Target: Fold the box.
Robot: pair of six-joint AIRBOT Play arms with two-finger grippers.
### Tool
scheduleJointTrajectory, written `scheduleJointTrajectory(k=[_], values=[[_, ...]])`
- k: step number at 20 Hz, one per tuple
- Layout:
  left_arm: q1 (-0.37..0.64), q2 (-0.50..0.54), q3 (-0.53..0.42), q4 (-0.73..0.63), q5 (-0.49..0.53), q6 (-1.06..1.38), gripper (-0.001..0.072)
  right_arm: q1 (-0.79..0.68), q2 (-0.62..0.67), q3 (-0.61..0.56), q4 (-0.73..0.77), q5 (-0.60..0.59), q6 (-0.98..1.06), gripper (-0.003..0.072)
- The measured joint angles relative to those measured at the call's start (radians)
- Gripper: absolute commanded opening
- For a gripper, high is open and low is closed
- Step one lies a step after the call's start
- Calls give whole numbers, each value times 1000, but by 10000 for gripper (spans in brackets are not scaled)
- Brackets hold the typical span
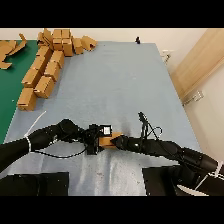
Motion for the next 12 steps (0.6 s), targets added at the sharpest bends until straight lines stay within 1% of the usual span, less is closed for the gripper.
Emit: scheduleJointTrajectory(k=[12], values=[[0,0,0,0,0,0,610,2,-8,-26,-15,0,0,3]])
